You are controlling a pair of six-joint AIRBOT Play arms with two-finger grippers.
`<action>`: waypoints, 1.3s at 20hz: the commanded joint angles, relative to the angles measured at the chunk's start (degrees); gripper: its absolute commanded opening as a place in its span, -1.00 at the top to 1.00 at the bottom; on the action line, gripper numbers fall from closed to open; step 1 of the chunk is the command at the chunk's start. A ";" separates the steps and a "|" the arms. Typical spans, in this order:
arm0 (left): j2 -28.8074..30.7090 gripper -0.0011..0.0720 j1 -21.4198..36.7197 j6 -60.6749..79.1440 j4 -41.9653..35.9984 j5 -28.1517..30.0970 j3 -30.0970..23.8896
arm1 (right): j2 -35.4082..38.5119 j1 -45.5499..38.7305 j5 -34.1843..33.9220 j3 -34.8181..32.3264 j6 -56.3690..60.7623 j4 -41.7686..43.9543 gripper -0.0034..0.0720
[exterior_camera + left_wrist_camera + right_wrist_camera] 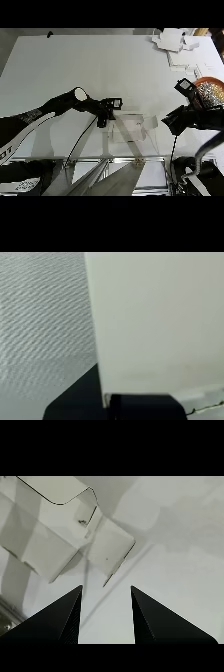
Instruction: Fold the box and place the chain.
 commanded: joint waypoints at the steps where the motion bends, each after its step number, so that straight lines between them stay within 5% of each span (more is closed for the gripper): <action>1: -0.04 0.96 -0.09 0.00 0.22 -0.39 0.07 | -0.02 0.07 -0.28 -0.02 -0.02 0.02 0.02; 26: -0.02 0.94 -0.09 -0.11 -0.04 1.36 0.07 | -0.02 0.07 -0.09 -0.26 -5.16 0.44 0.02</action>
